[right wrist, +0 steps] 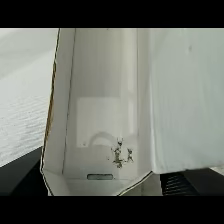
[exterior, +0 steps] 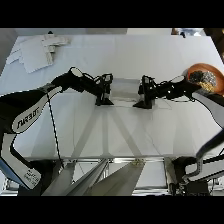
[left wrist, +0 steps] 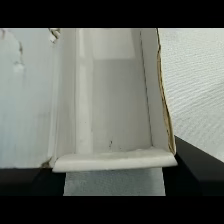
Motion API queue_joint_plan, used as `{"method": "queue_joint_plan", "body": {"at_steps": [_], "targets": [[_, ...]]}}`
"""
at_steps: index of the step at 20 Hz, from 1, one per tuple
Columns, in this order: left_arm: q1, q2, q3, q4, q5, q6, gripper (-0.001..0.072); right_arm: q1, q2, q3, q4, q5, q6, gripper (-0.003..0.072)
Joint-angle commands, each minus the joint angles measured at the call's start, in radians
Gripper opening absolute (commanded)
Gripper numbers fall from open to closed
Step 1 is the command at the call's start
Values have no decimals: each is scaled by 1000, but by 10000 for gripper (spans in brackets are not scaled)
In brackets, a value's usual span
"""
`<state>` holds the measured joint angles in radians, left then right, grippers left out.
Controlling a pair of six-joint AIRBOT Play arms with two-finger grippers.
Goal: Fold the box and place the chain.
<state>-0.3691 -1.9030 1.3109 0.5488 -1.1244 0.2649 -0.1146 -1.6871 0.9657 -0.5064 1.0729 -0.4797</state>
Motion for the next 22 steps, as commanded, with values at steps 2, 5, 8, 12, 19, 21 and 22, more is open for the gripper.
{"method": "queue_joint_plan", "body": {"at_steps": [2, 5, 8, 12, 19, 21, 22], "targets": [[0, 0, 0, 0, -1, 0, 393, 0, 68, 0, -86, -60, 0, 703], [0, 0, 0, -1, -1, 0, 393, 0, 158, 0, -172, -75, 72, 676], [0, 0, 0, -1, -1, 0, 393, 0, 261, 0, -185, -64, 219, 677], [0, 0, 0, -1, -1, 0, 393, 0, 383, 0, -314, -64, 311, 676], [0, 0, 0, -1, -2, 0, 393, 0, 482, 0, -349, 6, 530, 10], [0, 0, 0, -1, -2, 0, 393, 1, 481, 0, -338, 44, 599, 8], [0, 0, 0, -1, -2, 0, 393, 1, 478, 0, -327, 46, 643, 7]]}}
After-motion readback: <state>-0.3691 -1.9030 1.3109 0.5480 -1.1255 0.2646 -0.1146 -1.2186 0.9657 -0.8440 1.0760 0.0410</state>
